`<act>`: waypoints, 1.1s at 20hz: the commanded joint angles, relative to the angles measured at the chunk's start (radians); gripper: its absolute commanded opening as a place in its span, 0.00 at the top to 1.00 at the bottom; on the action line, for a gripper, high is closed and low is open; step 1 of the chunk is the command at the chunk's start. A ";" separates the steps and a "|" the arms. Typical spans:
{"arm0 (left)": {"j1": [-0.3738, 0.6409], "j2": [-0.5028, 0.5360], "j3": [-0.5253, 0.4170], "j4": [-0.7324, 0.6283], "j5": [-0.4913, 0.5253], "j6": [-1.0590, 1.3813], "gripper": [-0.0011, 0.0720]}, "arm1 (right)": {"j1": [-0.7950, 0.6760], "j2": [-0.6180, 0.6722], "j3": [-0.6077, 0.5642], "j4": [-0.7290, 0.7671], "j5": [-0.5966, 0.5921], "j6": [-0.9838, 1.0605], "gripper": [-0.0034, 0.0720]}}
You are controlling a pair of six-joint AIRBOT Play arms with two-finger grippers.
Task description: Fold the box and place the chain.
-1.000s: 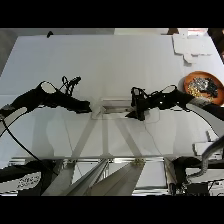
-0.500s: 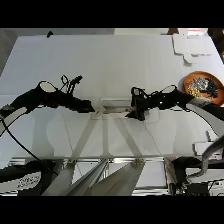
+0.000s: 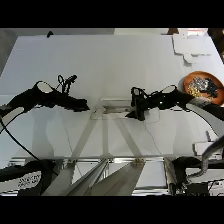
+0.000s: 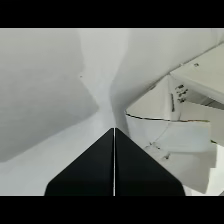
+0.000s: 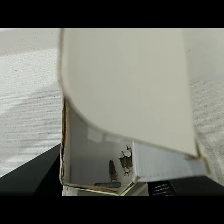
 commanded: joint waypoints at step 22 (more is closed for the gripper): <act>-0.034 -0.001 -0.065 -0.466 -0.117 0.238 0.96 | 0.000 0.001 0.000 0.000 0.000 0.000 0.43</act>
